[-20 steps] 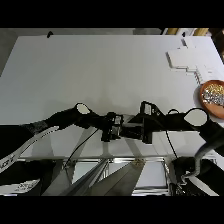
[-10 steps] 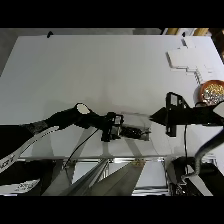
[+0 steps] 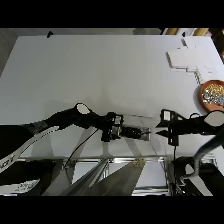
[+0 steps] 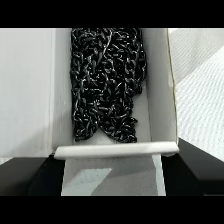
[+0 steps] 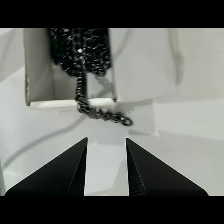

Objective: Fold the box and place the chain.

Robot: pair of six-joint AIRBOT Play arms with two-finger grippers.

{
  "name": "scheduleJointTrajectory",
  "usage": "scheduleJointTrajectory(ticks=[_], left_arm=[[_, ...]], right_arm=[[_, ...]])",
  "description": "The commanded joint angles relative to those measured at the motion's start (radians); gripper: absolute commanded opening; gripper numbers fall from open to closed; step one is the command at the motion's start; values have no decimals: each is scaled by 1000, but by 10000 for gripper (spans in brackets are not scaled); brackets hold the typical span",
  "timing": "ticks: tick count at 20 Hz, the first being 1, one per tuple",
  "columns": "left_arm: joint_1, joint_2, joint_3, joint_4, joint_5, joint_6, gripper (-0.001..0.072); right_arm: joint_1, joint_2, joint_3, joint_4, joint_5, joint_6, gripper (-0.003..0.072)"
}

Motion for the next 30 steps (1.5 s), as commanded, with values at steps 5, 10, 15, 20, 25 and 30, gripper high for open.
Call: scheduleJointTrajectory(ticks=[5, 10, 15, 20, 25, 30], left_arm=[[0, 0, 1, 0, 0, 0, 210], [0, 0, 0, 0, 0, 0, 210], [0, 0, 0, 0, 0, 0, 210], [0, 0, 0, 0, 0, 0, 210], [0, 0, 0, 0, 0, 0, 210], [0, 0, 0, 0, 0, 0, 210]], right_arm=[[139, 0, -62, -5, -123, -48, 200], [139, 0, -62, 58, -122, -48, 152], [139, 0, -62, 53, -117, 0, 16], [139, 39, -61, -135, -101, 245, 16], [139, 232, -58, -143, -49, 460, 16], [139, 318, -35, 57, 22, 600, 16]])
